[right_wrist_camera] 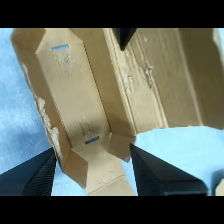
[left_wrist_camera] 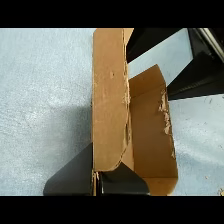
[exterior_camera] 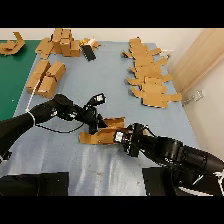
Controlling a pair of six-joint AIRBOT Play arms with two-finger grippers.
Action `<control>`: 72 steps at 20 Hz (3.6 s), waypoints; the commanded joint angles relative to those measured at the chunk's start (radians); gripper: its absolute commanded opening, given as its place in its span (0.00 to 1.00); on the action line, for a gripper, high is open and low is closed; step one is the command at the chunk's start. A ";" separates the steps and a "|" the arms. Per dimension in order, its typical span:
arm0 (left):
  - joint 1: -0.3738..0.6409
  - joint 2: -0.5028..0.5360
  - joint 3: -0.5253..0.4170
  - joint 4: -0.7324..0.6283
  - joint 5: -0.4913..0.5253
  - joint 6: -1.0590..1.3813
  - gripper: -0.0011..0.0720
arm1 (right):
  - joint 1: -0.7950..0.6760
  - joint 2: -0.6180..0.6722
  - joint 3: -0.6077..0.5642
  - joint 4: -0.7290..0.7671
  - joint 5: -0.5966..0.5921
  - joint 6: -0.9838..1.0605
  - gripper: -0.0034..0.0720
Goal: Fold the box.
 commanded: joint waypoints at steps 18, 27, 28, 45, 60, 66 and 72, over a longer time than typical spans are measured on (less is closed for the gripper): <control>0.000 0.000 0.000 0.000 0.000 0.000 0.03 | -0.597 -0.256 0.126 1.052 -0.180 -1.270 0.98; 0.000 0.000 0.000 0.000 0.000 0.000 0.03 | -0.615 -0.431 0.209 1.041 -0.249 -1.270 0.98; 0.000 0.000 0.000 0.000 0.000 0.000 0.03 | -0.606 -0.433 0.209 1.040 -0.248 -1.270 0.98; 0.000 0.000 0.000 0.000 0.000 0.000 0.03 | -0.543 -0.433 0.209 0.966 -0.222 -1.247 0.98; 0.000 0.000 0.000 0.000 0.000 0.000 0.03 | -0.543 -0.434 0.208 0.984 -0.195 -1.263 0.96; 0.000 0.000 0.000 0.000 0.000 0.000 0.03 | -0.543 -0.434 0.186 0.956 -0.187 -1.263 0.95; 0.000 0.000 0.000 0.000 0.000 0.000 0.03 | -0.539 -0.434 0.186 0.953 -0.180 -1.263 0.73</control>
